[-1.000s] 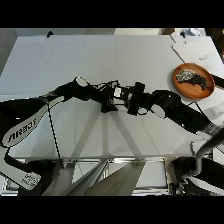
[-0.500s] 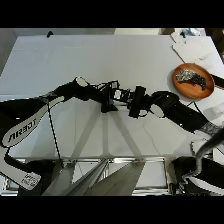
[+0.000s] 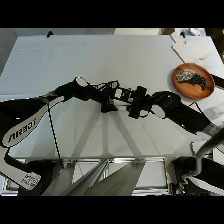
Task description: Fold the box and place the chain.
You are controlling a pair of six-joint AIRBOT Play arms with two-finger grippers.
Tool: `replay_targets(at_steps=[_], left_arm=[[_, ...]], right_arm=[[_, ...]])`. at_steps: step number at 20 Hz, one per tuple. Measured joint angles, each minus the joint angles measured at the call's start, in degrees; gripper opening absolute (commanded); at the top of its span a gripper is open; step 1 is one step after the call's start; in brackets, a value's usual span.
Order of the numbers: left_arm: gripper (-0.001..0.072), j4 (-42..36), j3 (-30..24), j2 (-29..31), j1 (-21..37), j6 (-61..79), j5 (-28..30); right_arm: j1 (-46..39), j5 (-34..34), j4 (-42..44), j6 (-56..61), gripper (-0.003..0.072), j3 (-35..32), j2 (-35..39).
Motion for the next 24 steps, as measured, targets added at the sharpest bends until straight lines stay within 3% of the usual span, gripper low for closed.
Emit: replay_targets(at_steps=[4,6,7,15,24], left_arm=[[0.0155,0.0,0.0,0.0,0.0,0.0,0.0],[0.0155,0.0,0.0,0.0,0.0,0.0,0.0],[0.0155,0.0,0.0,0.0,0.0,0.0,0.0],[0.0155,0.0,0.0,0.0,0.0,0.0,-0.1],[0.0155,0.1,0.0,0.0,0.0,0.2,-0.2]], right_arm=[[-0.2,1.3,-0.7,0.3,0.0373,0.9,2.2],[-0.6,3.0,-0.1,1.8,0.0054,1.9,2.6],[-1.2,3.7,1.2,3.3,0.0016,2.4,2.8],[-7.9,8.1,28.9,9.5,0.0013,6.2,-3.4],[-8.4,12.9,35.4,10.3,0.0013,8.4,-11.9]])
